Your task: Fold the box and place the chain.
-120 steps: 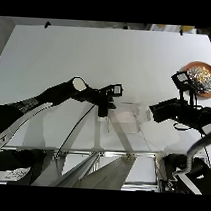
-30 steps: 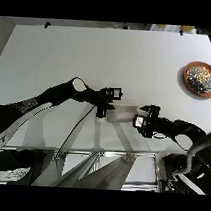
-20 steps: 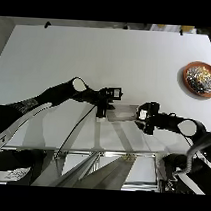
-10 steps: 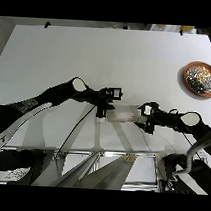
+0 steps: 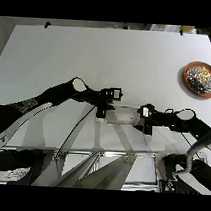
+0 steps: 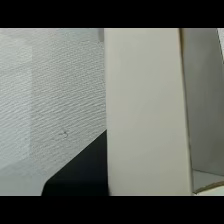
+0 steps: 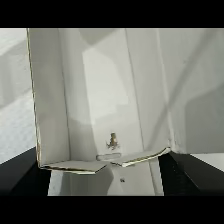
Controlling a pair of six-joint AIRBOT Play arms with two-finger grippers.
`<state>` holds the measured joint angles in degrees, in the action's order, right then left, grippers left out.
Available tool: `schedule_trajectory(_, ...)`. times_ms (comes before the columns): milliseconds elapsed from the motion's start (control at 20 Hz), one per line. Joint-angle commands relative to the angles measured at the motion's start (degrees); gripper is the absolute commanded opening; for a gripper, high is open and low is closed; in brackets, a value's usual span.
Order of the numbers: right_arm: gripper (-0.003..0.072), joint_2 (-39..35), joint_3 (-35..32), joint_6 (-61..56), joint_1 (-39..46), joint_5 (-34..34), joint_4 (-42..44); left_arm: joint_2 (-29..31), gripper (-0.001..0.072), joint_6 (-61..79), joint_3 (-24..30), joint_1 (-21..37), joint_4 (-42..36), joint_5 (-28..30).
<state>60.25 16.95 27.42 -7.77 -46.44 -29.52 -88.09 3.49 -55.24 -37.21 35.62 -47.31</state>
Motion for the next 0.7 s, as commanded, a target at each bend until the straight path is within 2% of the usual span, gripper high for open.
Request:
schedule_trajectory(0, 0.0656, 2.5, 0.1, 1.7, 0.0, -0.7, 1.2, 0.0, 0.0010, -0.1, 0.0, 0.0, 0.0, 0.3)
schedule_trajectory(550, 0.0653, 5.9, 1.6, 3.1, 0.0, -0.9, 3.4, 0.0, 0.0010, -0.1, 0.0, 0.0, 0.0, 0.3)
schedule_trajectory(650, 0.0632, 6.6, 1.6, 3.3, 0.0, -0.7, 3.4, 0.0, 0.0010, -0.1, 0.0, 0.0, 0.0, 0.3)
